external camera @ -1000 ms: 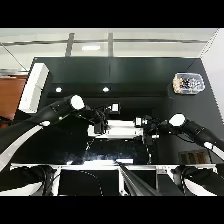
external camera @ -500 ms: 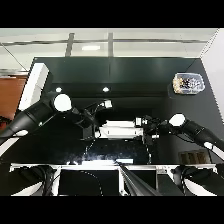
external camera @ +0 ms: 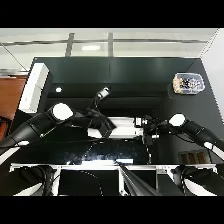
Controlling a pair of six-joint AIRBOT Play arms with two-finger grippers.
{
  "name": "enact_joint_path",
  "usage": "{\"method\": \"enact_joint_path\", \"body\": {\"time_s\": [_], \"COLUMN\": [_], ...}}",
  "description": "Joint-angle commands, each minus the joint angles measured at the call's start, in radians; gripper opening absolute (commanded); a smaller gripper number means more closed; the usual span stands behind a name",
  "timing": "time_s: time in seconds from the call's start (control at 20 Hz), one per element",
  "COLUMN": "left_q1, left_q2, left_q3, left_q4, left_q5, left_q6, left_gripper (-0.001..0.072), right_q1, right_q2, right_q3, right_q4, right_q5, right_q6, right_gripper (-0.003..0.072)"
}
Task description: Fold the box and place the chain.
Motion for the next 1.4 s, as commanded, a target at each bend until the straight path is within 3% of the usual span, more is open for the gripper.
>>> {"method": "enact_joint_path", "body": {"time_s": [0.0, 0.1, 0.3, 0.4, 0.55, 0.75, 0.95, 1.05, 1.2, 1.3, 1.35], "left_q1": [0.001, 0.001, 0.0, 0.0, 0.0, 0.008, 0.061, 0.098, 0.146, 0.171, 0.177], "left_q2": [-0.032, -0.081, -0.188, -0.211, -0.237, -0.236, -0.171, -0.097, 0.021, 0.097, 0.126], "left_q3": [-0.017, -0.007, 0.021, 0.025, 0.032, 0.066, 0.16, 0.156, 0.092, 0.011, -0.029], "left_q4": [-0.103, -0.042, 0.024, 0.031, 0.153, 0.244, 0.38, 0.425, 0.415, 0.279, 0.217], "left_q5": [0.318, 0.332, 0.23, 0.203, 0.14, 0.138, -0.06, -0.15, -0.243, -0.293, -0.303], "left_q6": [0.062, 0.061, 0.032, 0.019, -0.039, -0.067, -0.119, -0.154, -0.148, -0.013, 0.047], "left_gripper": [0.0028, 0.0028, 0.0028, 0.0028, 0.0027, 0.0028, 0.0028, 0.0028, 0.0029, 0.0038, 0.0171], "right_q1": [0.0, 0.0, 0.0, 0.0, 0.0, 0.0, 0.0, 0.0, 0.0, 0.0, 0.0], "right_q2": [0.0, 0.0, 0.0, 0.0, 0.0, 0.0, 0.0, 0.0, 0.0, 0.0, 0.0], "right_q3": [0.0, 0.0, 0.0, 0.0, 0.0, 0.0, 0.0, 0.0, 0.0, 0.0, 0.0], "right_q4": [0.0, 0.0, 0.0, 0.0, 0.0, 0.0, 0.0, 0.0, 0.0, 0.0, 0.0], "right_q5": [0.0, 0.0, 0.0, 0.0, 0.0, -0.001, -0.001, -0.001, -0.001, -0.001, -0.001], "right_q6": [0.0, 0.0, 0.0, 0.0, 0.0, 0.0, 0.0, 0.0, 0.0, 0.0, 0.0], "right_gripper": [0.0139, 0.014, 0.014, 0.014, 0.014, 0.014, 0.014, 0.014, 0.014, 0.014, 0.014]}}
